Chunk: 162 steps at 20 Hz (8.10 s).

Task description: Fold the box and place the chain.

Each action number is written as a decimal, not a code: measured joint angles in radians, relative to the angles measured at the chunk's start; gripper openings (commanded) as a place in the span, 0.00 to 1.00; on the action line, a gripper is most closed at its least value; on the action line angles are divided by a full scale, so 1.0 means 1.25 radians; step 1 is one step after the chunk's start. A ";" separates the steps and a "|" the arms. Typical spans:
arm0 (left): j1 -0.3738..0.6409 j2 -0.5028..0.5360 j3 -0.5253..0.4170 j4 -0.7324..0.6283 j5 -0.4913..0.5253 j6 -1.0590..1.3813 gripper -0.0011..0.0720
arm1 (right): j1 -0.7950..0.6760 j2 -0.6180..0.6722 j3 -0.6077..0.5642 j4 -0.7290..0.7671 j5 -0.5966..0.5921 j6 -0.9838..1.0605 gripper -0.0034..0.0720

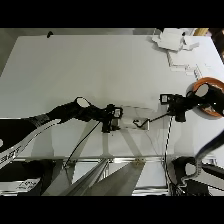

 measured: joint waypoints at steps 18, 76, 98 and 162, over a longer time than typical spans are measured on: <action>0.000 0.000 0.000 0.000 0.000 0.000 0.70 | 0.148 0.385 -0.009 0.223 0.259 0.079 0.07; 0.000 0.000 0.000 0.000 0.000 0.000 0.70 | -0.021 0.004 -0.002 0.017 0.028 0.001 0.07; 0.000 0.000 0.000 0.000 0.000 0.000 0.70 | 0.371 0.444 -0.042 0.417 0.074 0.116 0.07; 0.000 0.000 0.000 0.000 0.000 0.000 0.70 | 0.237 0.413 -0.032 0.254 0.250 0.087 0.07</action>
